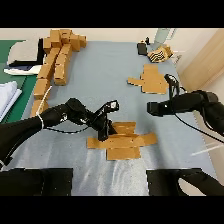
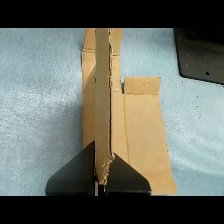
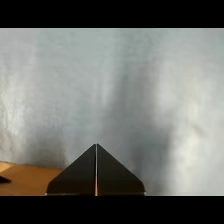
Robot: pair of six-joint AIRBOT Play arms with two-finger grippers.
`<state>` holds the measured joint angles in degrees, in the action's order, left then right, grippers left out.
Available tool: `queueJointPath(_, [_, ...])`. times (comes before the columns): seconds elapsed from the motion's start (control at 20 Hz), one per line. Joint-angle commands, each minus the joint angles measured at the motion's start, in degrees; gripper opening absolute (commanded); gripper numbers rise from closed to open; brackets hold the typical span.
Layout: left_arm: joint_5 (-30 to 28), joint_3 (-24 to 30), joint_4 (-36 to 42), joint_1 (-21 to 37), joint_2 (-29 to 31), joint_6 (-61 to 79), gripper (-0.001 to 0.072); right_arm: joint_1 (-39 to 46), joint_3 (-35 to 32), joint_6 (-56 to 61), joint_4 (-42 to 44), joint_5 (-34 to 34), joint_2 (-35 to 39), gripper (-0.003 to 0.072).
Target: Fold the box.
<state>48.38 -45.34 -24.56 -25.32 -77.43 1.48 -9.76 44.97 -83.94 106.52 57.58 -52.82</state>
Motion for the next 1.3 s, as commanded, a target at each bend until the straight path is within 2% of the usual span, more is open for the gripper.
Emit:
queueJointPath(0.0, [0.11,-0.04,0.28,-0.02,0.04,0.02,0.0016,-0.98,0.02,11.50,-4.44,15.21,5.86,0.0004])
queueJointPath(0.1, [0.09,-0.02,0.31,-0.02,0.04,0.02,0.0017,-5.90,-1.46,14.56,-0.81,21.51,9.99,0.0004])
queueJointPath(0.2, [0.07,-0.02,0.31,-0.02,0.04,0.02,0.0017,-14.56,-5.40,17.90,1.88,22.23,15.13,0.0004])
queueJointPath(0.35, [0.09,-0.02,0.31,-0.02,0.04,0.02,0.0016,-31.26,-12.44,17.18,-1.27,15.82,22.84,0.0003])
queueJointPath(0.5, [0.09,-0.02,0.31,-0.02,0.04,0.02,0.0016,-49.42,-19.78,16.83,-12.70,5.70,29.40,0.0003])
queueJointPath(0.6, [0.07,-0.02,0.31,-0.02,0.04,0.02,0.0016,-58.10,-24.24,16.63,-22.32,1.81,29.94,0.0009])
queueJointPath(0.65, [0.07,-0.02,0.31,-0.02,0.04,0.02,0.0016,-61.13,-26.25,14.16,-26.10,-1.09,28.96,0.0195])
queueJointPath(0.7, [0.07,-0.02,0.31,-0.02,0.04,0.02,0.0017,-63.23,-27.74,9.64,-27.69,-4.50,27.34,0.0523])
queueJointPath(0.75, [0.07,-0.04,0.31,-0.02,0.04,0.02,0.0016,-64.67,-28.72,3.89,-28.26,-7.56,25.11,0.0604])
queueJointPath(0.8, [0.09,-0.02,0.31,-0.02,0.04,0.02,0.0016,-65.57,-28.85,-0.11,-29.31,-9.27,22.18,0.0604])
queueJointPath(1.05, [0.07,-0.02,0.31,-0.02,0.04,0.02,0.0016,-65.68,-28.11,-0.09,-37.24,-12.83,9.42,0.0602])
queueJointPath(1.25, [0.07,-0.02,0.31,-0.02,0.04,0.02,0.0016,-65.61,-26.18,3.13,-41.94,-14.03,8.48,0.0592])
